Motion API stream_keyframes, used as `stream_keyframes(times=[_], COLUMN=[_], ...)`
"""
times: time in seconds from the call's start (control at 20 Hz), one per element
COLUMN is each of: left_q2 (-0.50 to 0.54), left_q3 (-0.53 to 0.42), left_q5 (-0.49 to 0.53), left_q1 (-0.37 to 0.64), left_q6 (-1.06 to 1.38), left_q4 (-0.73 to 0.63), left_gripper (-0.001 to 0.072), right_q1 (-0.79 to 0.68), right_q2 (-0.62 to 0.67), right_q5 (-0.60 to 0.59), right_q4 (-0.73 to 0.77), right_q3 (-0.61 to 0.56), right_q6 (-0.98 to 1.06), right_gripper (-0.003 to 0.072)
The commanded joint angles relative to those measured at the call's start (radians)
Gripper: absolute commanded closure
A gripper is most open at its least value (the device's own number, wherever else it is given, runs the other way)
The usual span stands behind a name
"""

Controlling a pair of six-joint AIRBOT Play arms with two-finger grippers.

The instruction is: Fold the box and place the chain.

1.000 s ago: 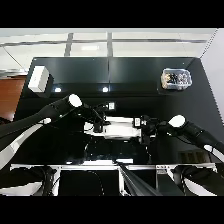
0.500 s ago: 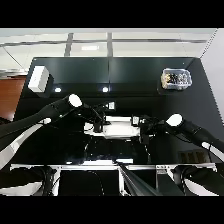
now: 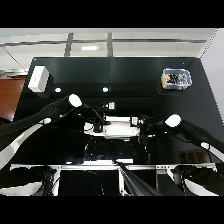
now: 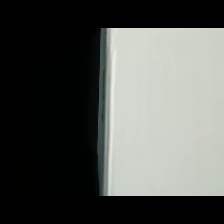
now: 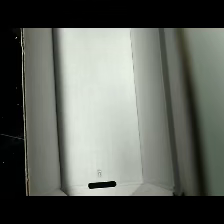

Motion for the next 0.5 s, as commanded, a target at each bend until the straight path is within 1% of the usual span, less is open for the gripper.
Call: stream_keyframes(times=[0.0, 0.1, 0.15, 0.2, 0.45], left_q2=[-0.001, -0.001, -0.001, -0.001, 0.003], left_q3=[0.000, 0.000, 0.000, 0.000, 0.000], left_q5=[0.000, 0.000, 0.000, 0.000, -0.003], left_q1=[-0.001, -0.001, -0.001, -0.001, 0.001], left_q6=[0.000, 0.000, 0.001, 0.000, -0.008], left_q4=[0.000, 0.000, 0.000, 0.000, 0.001], left_gripper=[0.0682, 0.0682, 0.0683, 0.0683, 0.0676], right_q1=[0.001, 0.001, 0.001, 0.001, 0.001], right_q2=[-0.001, -0.001, -0.001, -0.001, -0.001], right_q5=[-0.002, -0.002, -0.002, -0.002, -0.002], right_q4=[-0.004, -0.004, -0.004, -0.004, -0.004], right_q3=[0.000, 0.000, 0.000, 0.000, 0.000], right_q6=[0.002, 0.002, 0.002, 0.002, 0.002], right_gripper=[-0.0015, -0.0015, 0.0105, 0.0155, 0.0159])
